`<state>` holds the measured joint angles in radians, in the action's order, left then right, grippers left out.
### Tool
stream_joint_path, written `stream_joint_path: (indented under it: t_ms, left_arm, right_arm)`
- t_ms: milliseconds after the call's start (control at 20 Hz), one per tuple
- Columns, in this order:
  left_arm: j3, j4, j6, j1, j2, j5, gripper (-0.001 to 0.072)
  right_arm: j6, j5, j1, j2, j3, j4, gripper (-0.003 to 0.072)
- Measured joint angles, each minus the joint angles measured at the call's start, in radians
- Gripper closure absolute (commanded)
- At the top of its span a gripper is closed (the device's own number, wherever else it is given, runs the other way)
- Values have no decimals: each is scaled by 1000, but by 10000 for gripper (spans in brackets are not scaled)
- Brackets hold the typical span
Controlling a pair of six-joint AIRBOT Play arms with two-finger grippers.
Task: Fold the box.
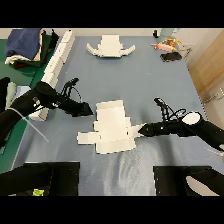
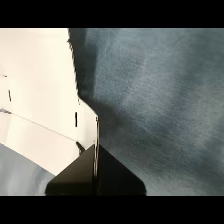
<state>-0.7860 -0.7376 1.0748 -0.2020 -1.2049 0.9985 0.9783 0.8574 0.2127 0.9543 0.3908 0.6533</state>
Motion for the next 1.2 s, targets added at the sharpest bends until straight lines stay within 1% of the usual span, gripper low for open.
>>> stream_joint_path:
  t_ms: [100,300,450,600,650,700,750,800,850,900,1100,1150,1200]
  left_arm:
    - [-13,74,-88,0,-74,-12,309]
    - [-55,217,-256,1,-201,8,309]
    - [-84,278,-343,-1,-259,53,309]
    - [-103,305,-409,-19,-290,99,310]
    - [-106,311,-430,-27,-296,108,356]
    - [-109,313,-452,-35,-301,119,468]
    - [-112,316,-471,-42,-304,127,538]
    - [-113,316,-489,-47,-309,140,537]
    - [-115,310,-502,-52,-311,149,588]
    - [-116,304,-515,-56,-312,161,695]
    - [-118,292,-561,-63,-315,192,695]
    - [-119,291,-568,-63,-315,195,695]
    - [-119,291,-572,-64,-315,199,695]
  right_arm:
    - [0,-7,4,-5,-3,0,687]
    - [0,-14,6,-9,-5,1,686]
    - [-3,-17,8,-9,-5,1,686]
    - [-10,-20,8,-10,-5,2,686]
    - [-11,-21,8,-10,-5,2,686]
    - [-14,-21,8,-10,-5,2,686]
    - [-15,-21,8,-10,-5,2,687]
    - [-16,-21,8,-10,-5,2,686]
    - [-18,-21,8,-10,-5,2,686]
    - [-18,-21,8,-10,-5,2,686]
    - [-19,-24,8,-10,-5,5,684]
    - [-19,-24,8,-10,-5,5,677]
    - [-19,-24,8,-10,-5,5,644]
